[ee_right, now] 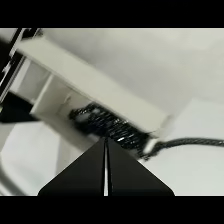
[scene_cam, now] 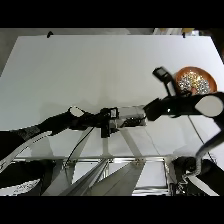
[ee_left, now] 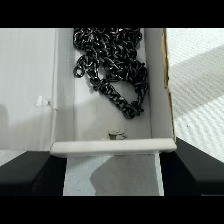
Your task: Fold the box and place the chain.
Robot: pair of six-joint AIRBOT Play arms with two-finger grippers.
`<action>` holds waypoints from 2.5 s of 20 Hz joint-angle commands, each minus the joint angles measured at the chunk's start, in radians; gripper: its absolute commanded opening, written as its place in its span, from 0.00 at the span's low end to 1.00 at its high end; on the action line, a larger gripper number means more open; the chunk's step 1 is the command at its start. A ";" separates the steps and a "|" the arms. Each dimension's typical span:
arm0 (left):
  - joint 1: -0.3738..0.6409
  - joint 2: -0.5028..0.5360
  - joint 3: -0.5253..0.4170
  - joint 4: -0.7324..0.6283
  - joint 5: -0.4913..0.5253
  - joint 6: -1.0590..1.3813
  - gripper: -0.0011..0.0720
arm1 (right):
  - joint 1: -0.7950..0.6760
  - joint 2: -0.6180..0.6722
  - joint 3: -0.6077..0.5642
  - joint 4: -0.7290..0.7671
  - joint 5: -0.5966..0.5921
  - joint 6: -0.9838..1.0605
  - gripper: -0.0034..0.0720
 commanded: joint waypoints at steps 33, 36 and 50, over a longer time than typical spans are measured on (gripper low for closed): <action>0.000 0.000 0.000 0.000 0.000 0.000 0.52 | -0.334 -0.412 -0.001 -0.124 -0.078 0.107 0.44; 0.000 0.000 0.000 0.000 0.000 0.000 0.52 | -0.303 -0.412 -0.008 -0.133 -0.073 0.107 0.48; 0.000 0.000 0.000 0.000 0.000 0.000 0.52 | -0.270 -0.480 -0.026 -0.198 -0.134 0.214 0.48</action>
